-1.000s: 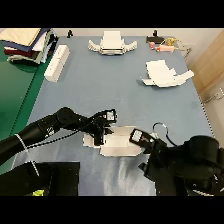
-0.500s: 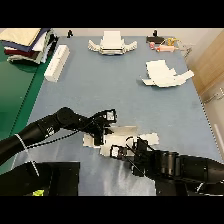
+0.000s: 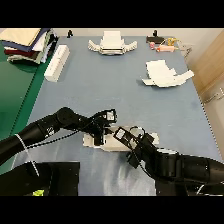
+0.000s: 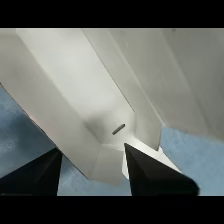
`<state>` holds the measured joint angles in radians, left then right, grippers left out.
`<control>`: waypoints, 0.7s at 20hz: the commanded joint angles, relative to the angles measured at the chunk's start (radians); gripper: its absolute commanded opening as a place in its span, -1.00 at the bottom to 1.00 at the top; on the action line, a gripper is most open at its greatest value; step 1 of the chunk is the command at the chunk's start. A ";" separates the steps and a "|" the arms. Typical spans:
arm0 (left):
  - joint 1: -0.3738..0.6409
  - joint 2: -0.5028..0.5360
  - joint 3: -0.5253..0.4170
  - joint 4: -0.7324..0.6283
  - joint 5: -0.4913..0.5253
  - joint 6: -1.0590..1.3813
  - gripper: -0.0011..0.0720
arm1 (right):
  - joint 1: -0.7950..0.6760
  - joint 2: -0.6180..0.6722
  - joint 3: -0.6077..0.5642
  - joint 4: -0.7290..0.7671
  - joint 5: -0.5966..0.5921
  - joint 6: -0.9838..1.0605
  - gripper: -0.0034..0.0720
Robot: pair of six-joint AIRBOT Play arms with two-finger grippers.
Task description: Fold the box.
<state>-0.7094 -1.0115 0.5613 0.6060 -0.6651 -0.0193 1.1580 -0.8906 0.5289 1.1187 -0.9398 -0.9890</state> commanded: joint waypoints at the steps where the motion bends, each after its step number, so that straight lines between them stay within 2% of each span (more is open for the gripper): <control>1: 0.000 0.000 0.000 0.000 0.000 0.000 -0.93 | 0.001 0.029 0.010 -0.026 -0.066 0.100 0.65; 4: 0.000 -0.001 0.000 0.000 0.000 0.000 -0.93 | 0.000 0.031 0.010 -0.032 -0.072 0.100 0.65; 5: 0.000 -0.001 0.000 0.000 0.000 0.000 -0.93 | 0.000 0.032 0.010 -0.041 -0.075 0.100 0.73; 6: 0.000 0.000 0.000 0.000 0.000 0.000 -0.93 | 0.000 0.036 0.012 -0.055 -0.085 0.099 1.00; 8: 0.000 0.000 0.000 0.000 0.000 0.000 -0.93 | 0.000 0.059 0.012 -0.081 -0.081 0.095 1.00; 11: 0.000 0.000 0.000 0.000 0.000 0.000 -0.93 | -0.023 0.100 0.002 -0.084 -0.070 -0.024 1.00; 14: 0.000 -0.001 0.000 0.000 0.000 0.000 -0.93 | -0.137 0.154 -0.055 0.034 0.061 -0.264 1.00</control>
<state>-0.7097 -1.0119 0.5610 0.6048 -0.6647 -0.0196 1.0946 -0.7792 0.5098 1.0733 -0.9745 -1.0523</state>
